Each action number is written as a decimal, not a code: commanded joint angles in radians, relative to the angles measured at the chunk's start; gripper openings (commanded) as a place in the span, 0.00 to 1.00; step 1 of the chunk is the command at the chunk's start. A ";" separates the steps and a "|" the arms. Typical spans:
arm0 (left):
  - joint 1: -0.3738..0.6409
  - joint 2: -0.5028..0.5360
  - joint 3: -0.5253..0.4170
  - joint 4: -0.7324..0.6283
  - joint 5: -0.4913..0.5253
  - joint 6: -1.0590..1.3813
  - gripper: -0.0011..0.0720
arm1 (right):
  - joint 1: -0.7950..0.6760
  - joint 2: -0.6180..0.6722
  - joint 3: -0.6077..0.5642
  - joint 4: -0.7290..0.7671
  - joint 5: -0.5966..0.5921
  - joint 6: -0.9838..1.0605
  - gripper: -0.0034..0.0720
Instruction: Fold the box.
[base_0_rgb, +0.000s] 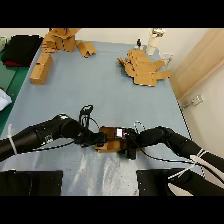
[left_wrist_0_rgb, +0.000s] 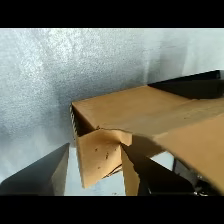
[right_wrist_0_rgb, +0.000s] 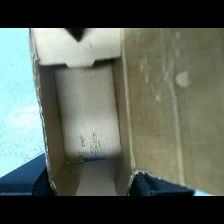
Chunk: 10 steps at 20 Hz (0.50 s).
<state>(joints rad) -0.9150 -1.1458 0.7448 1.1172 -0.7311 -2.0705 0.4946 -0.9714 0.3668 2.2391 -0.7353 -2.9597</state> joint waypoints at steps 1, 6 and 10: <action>-0.045 -0.055 0.071 0.116 -0.024 -0.116 0.70 | 0.000 0.000 0.000 0.000 0.000 0.000 0.50; -0.063 -0.095 0.121 0.172 -0.103 -0.185 0.70 | 0.000 0.000 0.000 0.000 0.000 0.000 0.50; -0.109 -0.109 0.162 0.323 -0.184 -0.322 0.70 | 0.000 0.000 0.000 0.000 0.000 0.000 0.50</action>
<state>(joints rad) -0.9974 -1.2407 0.8776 1.3334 -0.8429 -2.2906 0.4946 -0.9714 0.3668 2.2391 -0.7353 -2.9597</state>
